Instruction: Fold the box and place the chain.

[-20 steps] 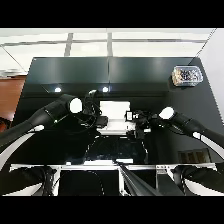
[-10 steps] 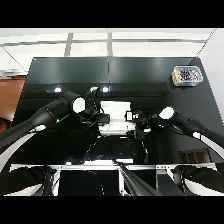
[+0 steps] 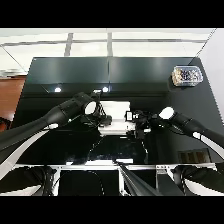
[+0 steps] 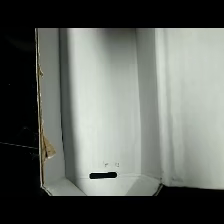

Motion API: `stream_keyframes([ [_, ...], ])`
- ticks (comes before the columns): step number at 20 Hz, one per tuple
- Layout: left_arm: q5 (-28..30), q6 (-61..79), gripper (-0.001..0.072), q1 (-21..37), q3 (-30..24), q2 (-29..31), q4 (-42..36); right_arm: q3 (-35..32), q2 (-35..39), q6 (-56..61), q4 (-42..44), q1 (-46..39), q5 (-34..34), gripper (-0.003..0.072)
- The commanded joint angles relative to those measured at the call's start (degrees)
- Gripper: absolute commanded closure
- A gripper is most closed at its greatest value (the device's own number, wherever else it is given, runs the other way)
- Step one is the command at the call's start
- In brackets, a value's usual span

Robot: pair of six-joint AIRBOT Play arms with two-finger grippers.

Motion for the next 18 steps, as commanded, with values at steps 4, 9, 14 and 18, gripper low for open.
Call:
stream_keyframes([
  [4, -3.13, -7.26, 0.0479, -2.23, 2.78, -2.38, 3.96, -0.02, -0.02, 0.02, 0.00, 0.04, 0.00, 0.0246],
  [9, -3.50, -10.62, 0.0479, -2.67, 2.89, -2.40, 3.43, -0.02, -0.02, 0.02, 0.00, 0.04, 0.00, 0.0246],
  [14, -3.82, -11.02, 0.0652, -2.67, 2.89, -3.04, 2.84, -0.02, -0.02, 0.02, 0.00, 0.04, 0.00, 0.0246],
  [18, -3.96, -10.95, 0.0683, -2.67, 2.95, -3.28, 1.97, -0.02, -0.02, 0.02, 0.00, 0.04, 0.00, 0.0246],
])
